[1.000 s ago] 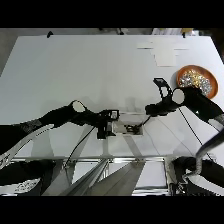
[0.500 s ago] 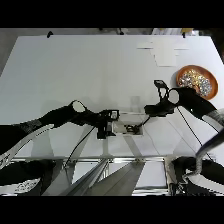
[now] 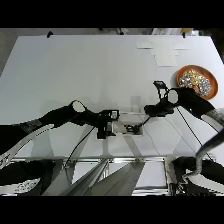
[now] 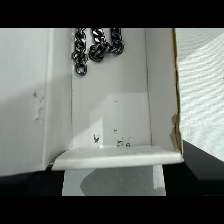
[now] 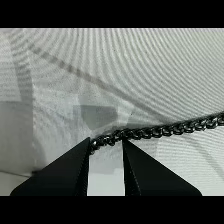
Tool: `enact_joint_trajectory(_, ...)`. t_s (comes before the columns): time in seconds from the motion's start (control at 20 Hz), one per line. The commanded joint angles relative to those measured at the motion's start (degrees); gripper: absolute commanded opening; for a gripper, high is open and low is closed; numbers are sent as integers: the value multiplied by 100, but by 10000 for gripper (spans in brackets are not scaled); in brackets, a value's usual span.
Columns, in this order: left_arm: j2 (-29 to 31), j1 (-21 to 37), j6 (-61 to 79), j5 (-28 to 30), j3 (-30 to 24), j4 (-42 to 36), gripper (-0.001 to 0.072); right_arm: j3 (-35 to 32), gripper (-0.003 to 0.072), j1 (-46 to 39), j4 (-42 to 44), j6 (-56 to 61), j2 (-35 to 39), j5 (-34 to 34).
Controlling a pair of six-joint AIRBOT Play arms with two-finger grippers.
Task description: Fold the box and place the chain.
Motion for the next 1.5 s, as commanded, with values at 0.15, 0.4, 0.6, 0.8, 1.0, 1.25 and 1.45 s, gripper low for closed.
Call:
enact_joint_trajectory(0.15, 0, 2, 2, 0, 2, 0, 169, -7, 225, -2, -2, 2, -83, 33)
enact_joint_trajectory(0.4, 0, 2, 2, 0, 2, 0, 169, -4, 112, -2, 2, -35, -195, 232)
enact_joint_trajectory(0.6, 0, 2, 2, -2, 2, 2, 169, -4, 33, 35, -4, -133, -195, 297)
enact_joint_trajectory(0.8, 0, 2, 2, 0, 2, 2, 169, -4, 20, 251, -11, -673, -168, 479)
enact_joint_trajectory(1.0, 0, 2, 2, 0, 2, 2, 169, -4, 19, 385, -48, -826, 240, 614)
enact_joint_trajectory(1.25, 0, 2, 2, -35, 2, 2, 169, -4, 19, 385, -24, -977, 1316, 855)
enact_joint_trajectory(1.45, 0, 2, 2, -37, 2, 2, 169, -4, 19, 385, 11, -999, 2229, 1099)
